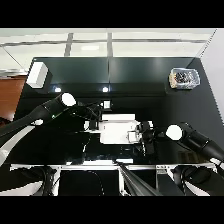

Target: Fold the box and place the chain.

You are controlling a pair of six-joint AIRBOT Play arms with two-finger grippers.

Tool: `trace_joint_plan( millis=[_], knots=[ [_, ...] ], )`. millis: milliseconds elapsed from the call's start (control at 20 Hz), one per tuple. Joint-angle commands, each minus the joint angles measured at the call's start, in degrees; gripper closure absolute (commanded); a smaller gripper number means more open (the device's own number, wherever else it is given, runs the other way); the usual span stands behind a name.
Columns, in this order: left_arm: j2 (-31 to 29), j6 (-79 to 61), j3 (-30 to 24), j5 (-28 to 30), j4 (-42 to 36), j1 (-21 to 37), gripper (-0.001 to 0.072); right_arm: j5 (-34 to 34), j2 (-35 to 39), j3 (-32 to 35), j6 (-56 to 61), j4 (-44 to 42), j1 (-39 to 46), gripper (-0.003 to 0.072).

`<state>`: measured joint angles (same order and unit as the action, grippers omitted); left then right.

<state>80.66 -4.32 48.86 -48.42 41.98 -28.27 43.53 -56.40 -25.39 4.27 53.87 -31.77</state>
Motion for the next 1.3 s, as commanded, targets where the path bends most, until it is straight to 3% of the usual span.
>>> trace_joint_plan(
  millis=[0, 200, 350, 800, 1250],
  knots=[
    [0.0, 0.0, 0.0, -0.1, 0.0, 0.0, 0.0685, -3.3, -1.1, 0.1, -1.3, -0.3, -1.6, 0.0013],
    [0.0, 0.0, 0.0, 0.0, 0.0, 0.0, 0.0685, -7.5, -1.2, 0.1, -1.1, -4.9, -1.6, 0.0013],
    [0.0, 0.0, 0.0, 0.0, 0.0, 0.0, 0.0685, -9.3, -1.2, 0.1, -1.1, -3.9, -1.4, 0.0013],
    [0.0, 0.0, 0.0, -0.1, 0.0, 0.0, 0.0685, -6.0, 1.0, -4.3, 0.2, -4.0, 3.4, 0.0013],
    [0.0, 0.0, 0.0, -0.1, 0.0, 0.0, 0.0685, -6.0, 0.4, -5.6, -0.6, -10.9, 11.3, 0.0013]
  ],
)
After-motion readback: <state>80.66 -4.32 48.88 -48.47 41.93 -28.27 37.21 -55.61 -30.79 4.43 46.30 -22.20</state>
